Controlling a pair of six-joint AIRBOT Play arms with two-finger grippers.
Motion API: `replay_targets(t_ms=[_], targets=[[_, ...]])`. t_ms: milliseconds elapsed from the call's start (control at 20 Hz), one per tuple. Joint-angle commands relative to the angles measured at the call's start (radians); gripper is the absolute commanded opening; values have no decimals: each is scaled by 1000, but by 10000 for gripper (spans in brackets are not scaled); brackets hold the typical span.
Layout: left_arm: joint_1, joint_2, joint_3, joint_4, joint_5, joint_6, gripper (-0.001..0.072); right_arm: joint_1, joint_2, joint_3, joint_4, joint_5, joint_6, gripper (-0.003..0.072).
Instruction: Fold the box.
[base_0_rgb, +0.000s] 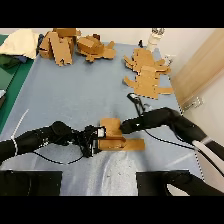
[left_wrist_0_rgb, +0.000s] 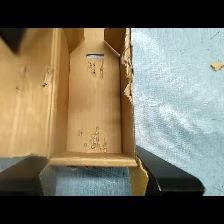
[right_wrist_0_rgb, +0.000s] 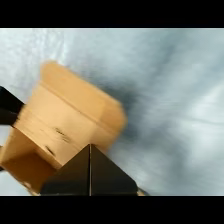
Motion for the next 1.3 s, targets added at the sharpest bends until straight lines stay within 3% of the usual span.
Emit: replay_targets(t_ms=[0, 100, 200, 250, 350, 800, 950, 1000, 1100, 1250], targets=[[1, 1, 0, -1, -1, 0, 485, -36, 202, -13, -449, -105, -2, 2], [0, 1, 0, -1, -1, 0, 484, -32, 250, -54, -444, -173, -140, 37], [1, 1, 0, -2, 0, 0, 485, -8, 254, -97, -328, -193, -290, 334], [0, 1, 0, -2, 0, 0, 485, 10, 249, -113, -290, -193, -356, 416], [0, 1, 0, -3, 0, 0, 484, 52, 238, -129, -269, -194, -453, 501], [0, 1, 0, -3, -1, 0, 484, 183, 80, -129, -244, -4, -475, 500], [0, 1, 0, -3, -1, 0, 485, 184, 41, -129, -221, -2, -475, 497], [0, 1, 0, -3, -1, 0, 484, 184, 40, -129, -186, -2, -475, 467], [0, 1, 0, -3, -1, 0, 485, 184, 41, -129, -111, -2, -475, 281], [0, 1, 0, -3, -1, 0, 484, 184, 40, -129, -86, 2, -475, 195]])
